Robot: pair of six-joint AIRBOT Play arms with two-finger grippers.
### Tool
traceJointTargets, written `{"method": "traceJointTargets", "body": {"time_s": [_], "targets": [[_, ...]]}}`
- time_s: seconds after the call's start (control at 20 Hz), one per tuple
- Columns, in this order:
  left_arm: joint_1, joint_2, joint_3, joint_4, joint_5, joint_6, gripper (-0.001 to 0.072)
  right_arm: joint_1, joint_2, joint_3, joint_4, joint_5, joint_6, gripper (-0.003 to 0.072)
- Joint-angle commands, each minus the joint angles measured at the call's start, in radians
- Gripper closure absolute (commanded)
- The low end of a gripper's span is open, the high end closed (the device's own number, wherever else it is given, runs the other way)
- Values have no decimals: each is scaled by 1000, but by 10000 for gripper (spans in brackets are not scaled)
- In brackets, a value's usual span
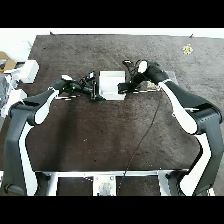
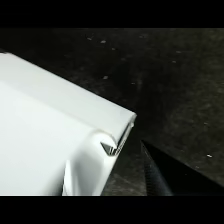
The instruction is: Fold the box and place the chain.
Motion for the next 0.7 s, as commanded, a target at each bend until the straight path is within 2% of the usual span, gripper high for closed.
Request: {"method": "traceJointTargets", "body": {"time_s": [0.0, 0.35, 0.4, 0.45, 0.65], "targets": [[0, 0, 0, 0, 0, 0, 435, 55, -27, 79, -218, 74, 146, 250], [0, 0, 0, 0, 0, 0, 435, 86, -32, 91, -314, 66, 325, 253], [0, 0, 0, 0, 0, 0, 436, 90, -33, 91, -311, 63, 339, 280], [0, 0, 0, 0, 0, 0, 436, 93, -34, 91, -311, 64, 357, 352], [0, 0, 0, 0, 0, 0, 436, 114, -69, 90, -306, 71, 424, 352]]}}
